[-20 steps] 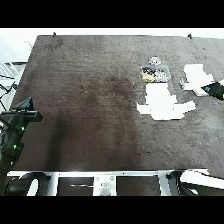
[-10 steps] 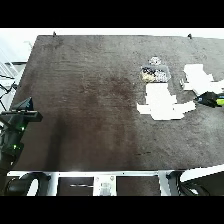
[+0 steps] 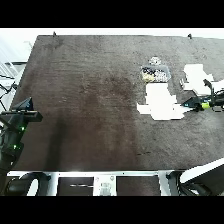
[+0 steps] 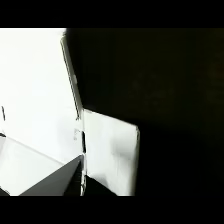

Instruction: Fold the box and place the chain.

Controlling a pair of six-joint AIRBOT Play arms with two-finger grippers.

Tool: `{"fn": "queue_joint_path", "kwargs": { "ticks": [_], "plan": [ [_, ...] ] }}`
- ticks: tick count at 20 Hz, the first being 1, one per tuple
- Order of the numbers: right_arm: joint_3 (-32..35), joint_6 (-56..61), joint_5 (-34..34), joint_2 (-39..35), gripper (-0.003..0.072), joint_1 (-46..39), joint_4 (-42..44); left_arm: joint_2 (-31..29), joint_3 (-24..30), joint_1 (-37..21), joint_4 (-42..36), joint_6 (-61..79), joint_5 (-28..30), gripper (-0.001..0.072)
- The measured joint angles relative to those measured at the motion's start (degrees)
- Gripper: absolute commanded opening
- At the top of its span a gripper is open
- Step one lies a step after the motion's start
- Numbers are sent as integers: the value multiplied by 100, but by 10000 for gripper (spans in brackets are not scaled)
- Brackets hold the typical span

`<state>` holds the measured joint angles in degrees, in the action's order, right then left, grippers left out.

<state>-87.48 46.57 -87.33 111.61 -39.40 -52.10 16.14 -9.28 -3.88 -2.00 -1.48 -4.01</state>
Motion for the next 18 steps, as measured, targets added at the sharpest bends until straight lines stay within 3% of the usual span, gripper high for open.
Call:
{"fn": "queue_joint_path", "kwargs": {
  "ticks": [2, 8, 13, 18],
  "plan": [
    [42, -79, -31, 81, 8, 66, 28, 0, 0, 0, 0, 0, 0, 19],
    [581, -319, -350, -107, 5, 107, 511, 0, 0, 0, 0, 0, 2, 19],
    [1989, -533, -22, -935, 5, 470, 1360, 0, 0, 0, 0, 0, 2, 19],
    [3112, -627, 581, -1825, 5, 1412, 2341, 0, 0, 0, 0, 2, 0, 19]
  ]
}}
